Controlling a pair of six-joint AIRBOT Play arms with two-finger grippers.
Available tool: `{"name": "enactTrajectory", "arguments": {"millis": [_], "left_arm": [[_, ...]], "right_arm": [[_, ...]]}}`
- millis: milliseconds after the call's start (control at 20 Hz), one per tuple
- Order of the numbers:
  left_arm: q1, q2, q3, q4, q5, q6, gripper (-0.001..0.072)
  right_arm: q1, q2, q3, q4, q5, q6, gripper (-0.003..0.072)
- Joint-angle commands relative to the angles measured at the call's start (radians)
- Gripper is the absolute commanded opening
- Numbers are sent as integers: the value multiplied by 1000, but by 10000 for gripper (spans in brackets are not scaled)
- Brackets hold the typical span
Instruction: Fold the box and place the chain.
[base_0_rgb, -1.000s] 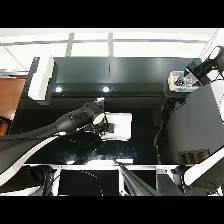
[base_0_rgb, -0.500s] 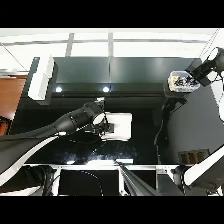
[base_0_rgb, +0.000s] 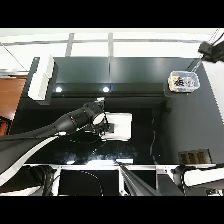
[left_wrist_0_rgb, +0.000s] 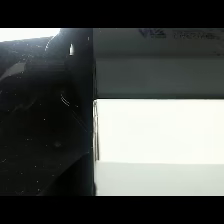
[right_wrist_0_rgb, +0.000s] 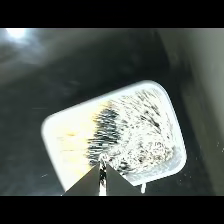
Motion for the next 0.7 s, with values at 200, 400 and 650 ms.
{"name": "enactTrajectory", "arguments": {"millis": [200,400,650], "left_arm": [[1,0,1,0,1,0,32],[1,0,1,0,1,0,31],[1,0,1,0,1,0,31]], "right_arm": [[38,344,0,134,-53,-106,11],[38,478,0,249,-72,-126,11],[39,595,0,409,33,-179,12]]}}
